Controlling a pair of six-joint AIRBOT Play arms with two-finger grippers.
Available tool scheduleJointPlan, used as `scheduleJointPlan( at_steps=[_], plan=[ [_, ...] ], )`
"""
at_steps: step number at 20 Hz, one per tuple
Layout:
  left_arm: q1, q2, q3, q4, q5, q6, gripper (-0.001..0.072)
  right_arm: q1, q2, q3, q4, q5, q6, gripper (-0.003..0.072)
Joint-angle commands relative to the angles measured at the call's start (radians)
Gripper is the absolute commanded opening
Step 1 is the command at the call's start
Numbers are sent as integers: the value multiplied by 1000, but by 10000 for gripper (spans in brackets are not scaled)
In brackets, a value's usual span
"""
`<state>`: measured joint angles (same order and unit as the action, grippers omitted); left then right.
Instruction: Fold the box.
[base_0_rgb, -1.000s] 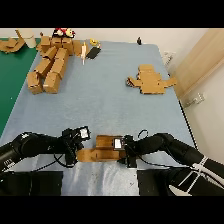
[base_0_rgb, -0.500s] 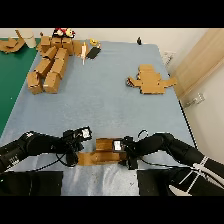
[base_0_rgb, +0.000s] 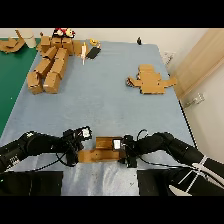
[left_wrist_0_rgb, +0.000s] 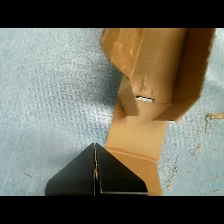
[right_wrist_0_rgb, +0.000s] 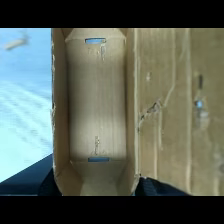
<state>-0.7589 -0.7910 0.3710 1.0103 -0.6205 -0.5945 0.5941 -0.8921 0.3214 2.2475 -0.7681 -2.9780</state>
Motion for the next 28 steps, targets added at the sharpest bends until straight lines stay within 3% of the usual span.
scheduleJointPlan(
  at_steps=[1, 11, 13, 14, 21, 26, 27, 28],
  plan=[
    [0, -1, 0, 0, 3, 0, 13, 0, 0, 1, 0, 34, 0, 493],
    [-2, -1, 0, 0, 0, 2, 30, 0, 0, 1, 0, 33, 0, 493],
    [-11, -1, 0, 0, 4, 8, 568, 0, 0, 1, 0, 33, 0, 493],
    [-19, -1, 0, -2, 3, 7, 581, 0, 0, 1, 0, 33, 0, 493],
    [-172, -36, 2, -3, 121, 87, 581, 0, 0, 1, 0, 33, 0, 493],
    [-188, -68, 4, -3, 153, 85, 555, 0, 0, 1, 0, 33, 0, 494],
    [-189, -68, 4, -3, 154, 85, 357, 0, 0, 1, 0, 32, 0, 493],
    [-189, -68, 4, -3, 154, 87, 209, 0, 0, 1, 0, 32, 0, 493]
  ],
)
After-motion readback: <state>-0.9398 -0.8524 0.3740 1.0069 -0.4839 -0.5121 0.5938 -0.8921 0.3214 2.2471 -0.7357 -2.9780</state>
